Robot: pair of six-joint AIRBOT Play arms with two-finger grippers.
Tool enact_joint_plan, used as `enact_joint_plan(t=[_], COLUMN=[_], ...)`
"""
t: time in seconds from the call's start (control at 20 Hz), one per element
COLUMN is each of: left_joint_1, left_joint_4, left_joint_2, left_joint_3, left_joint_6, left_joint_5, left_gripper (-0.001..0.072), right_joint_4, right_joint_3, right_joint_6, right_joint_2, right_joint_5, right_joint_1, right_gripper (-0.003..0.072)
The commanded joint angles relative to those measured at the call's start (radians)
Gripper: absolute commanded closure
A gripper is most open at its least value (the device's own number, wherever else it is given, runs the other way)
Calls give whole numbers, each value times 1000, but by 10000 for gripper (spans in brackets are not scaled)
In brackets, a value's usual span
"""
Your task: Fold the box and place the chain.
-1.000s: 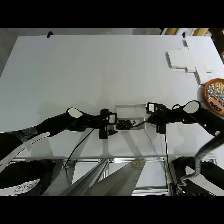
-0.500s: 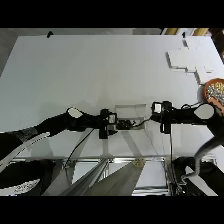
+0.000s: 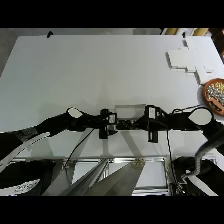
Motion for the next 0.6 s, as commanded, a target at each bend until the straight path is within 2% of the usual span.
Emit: enact_joint_plan(t=[0.0, 0.15, 0.3, 0.35, 0.4, 0.45, 0.55], left_joint_1=[0, 0, 0, 0, 0, 0, 0], left_joint_4=[0, 0, 0, 0, 0, 0, 0], left_joint_2=[0, 0, 0, 0, 0, 0, 0], left_joint_3=[0, 0, 0, 0, 0, 0, 0], left_joint_6=[0, 0, 0, 0, 0, 0, 0], left_joint_5=[0, 0, 0, 0, 0, 0, 0], left_gripper=[659, 659, 659, 659, 659, 659, 659], right_joint_4=[29, 79, 96, 92, 90, 84, 8], right_joint_3=[0, 0, 0, 0, 0, 0, 17], right_joint_6=[3, 3, 2, 2, 2, 2, 2], right_joint_2=[2, 2, -1, -7, -16, -19, -19], right_joint_5=[-85, -200, -237, -237, -240, -252, -245], right_joint_1=[109, 121, 121, 121, 121, 120, 108], right_gripper=[665, 664, 660, 572, 432, 371, 364])
